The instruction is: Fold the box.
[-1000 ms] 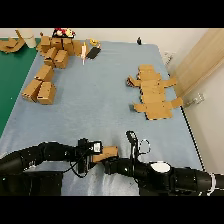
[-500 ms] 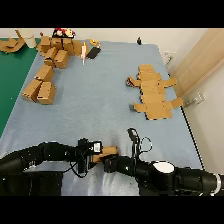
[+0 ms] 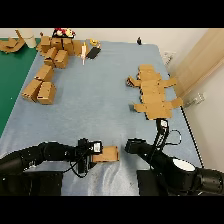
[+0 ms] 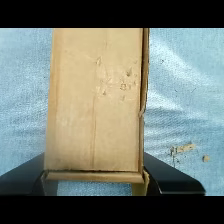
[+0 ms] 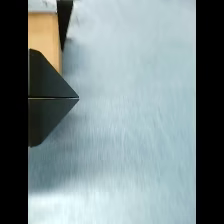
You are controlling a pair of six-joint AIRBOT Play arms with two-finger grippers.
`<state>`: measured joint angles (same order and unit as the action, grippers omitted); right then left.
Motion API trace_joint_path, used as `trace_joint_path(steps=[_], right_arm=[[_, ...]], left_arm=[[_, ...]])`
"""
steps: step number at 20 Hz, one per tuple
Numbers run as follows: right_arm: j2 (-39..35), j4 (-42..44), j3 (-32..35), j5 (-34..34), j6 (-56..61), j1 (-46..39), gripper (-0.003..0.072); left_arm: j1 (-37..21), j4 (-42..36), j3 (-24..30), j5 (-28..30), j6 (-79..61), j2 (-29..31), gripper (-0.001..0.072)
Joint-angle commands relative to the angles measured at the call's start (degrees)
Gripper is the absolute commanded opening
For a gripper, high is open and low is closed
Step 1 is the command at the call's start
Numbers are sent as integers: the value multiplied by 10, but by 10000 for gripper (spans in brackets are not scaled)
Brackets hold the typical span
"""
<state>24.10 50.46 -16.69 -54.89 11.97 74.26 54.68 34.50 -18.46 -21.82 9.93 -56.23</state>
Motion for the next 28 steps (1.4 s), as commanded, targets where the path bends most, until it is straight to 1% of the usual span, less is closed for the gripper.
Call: trace_joint_path(steps=[1,2,4,6,8,10,12,14,16,18,20,23,25,26,28], right_arm=[[10,145,-28,-77,-141,-66,6],[19,186,-42,-78,-201,-100,6],[42,236,-74,-92,-297,-169,7],[76,265,-112,-116,-382,-239,7],[120,280,-145,-122,-459,-306,7],[161,278,-167,-114,-486,-351,7],[187,273,-176,-106,-486,-374,7],[195,261,-176,-102,-485,-379,7],[194,258,-176,-103,-485,-379,7],[194,258,-176,-102,-485,-379,7],[194,258,-176,-99,-485,-379,7],[194,258,-176,-93,-485,-379,7],[194,258,-176,-80,-485,-379,7],[194,258,-176,-72,-485,-379,7],[194,258,-176,-55,-485,-379,7]], left_arm=[[0,0,-1,3,0,0,446],[0,0,0,3,0,0,446],[0,0,0,3,0,0,446],[0,0,0,4,0,0,446],[0,0,0,4,0,0,446],[0,-1,0,3,5,0,446],[-1,-2,-2,7,47,2,445],[-8,-2,-10,13,111,11,446],[-30,9,-28,0,202,22,446],[-71,48,-51,-16,291,27,446],[-134,118,-77,-27,373,26,446],[-262,210,-128,-38,463,25,446],[-362,230,-179,-68,471,5,446],[-402,231,-206,-85,471,-12,446],[-462,234,-263,-115,469,-58,446]])
